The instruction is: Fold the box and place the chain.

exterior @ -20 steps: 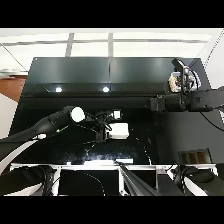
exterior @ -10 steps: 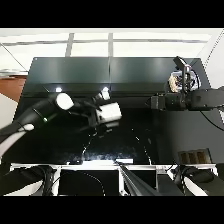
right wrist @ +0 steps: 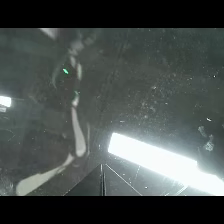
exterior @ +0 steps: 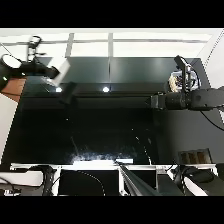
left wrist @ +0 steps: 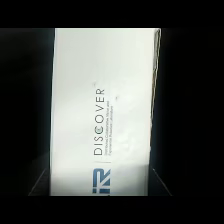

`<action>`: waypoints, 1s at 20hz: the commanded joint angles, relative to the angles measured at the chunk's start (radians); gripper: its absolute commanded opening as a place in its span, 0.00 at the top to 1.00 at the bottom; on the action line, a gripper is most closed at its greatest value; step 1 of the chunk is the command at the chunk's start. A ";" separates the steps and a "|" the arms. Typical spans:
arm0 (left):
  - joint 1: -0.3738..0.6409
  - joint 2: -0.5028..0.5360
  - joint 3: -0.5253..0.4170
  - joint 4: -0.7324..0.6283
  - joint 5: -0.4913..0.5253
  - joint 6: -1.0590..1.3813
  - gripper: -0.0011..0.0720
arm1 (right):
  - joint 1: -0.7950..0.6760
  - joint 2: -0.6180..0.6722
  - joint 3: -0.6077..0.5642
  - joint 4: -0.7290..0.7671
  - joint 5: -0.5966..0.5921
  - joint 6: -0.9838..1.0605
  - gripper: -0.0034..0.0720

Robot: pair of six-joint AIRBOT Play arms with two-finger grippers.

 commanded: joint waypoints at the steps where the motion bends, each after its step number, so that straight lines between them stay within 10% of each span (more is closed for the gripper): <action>1: 0.130 -0.171 0.206 0.138 0.010 -0.155 0.51 | 0.001 0.000 0.001 0.000 0.001 0.000 0.92; 9: 0.170 -0.386 0.356 0.153 -0.007 -0.208 0.49 | 0.001 0.000 0.001 0.000 0.002 0.001 0.92; 11: 0.167 -0.394 0.357 0.169 -0.005 -0.209 0.02 | 0.001 0.000 0.000 0.000 0.002 0.010 0.92; 12: 0.167 -0.391 0.374 0.194 -0.021 -0.211 0.02 | 0.001 0.000 0.000 0.000 0.001 0.012 0.92; 20: 0.165 -0.319 0.747 0.201 -0.457 -0.298 0.02 | 0.001 0.000 0.015 -0.001 0.125 0.011 0.92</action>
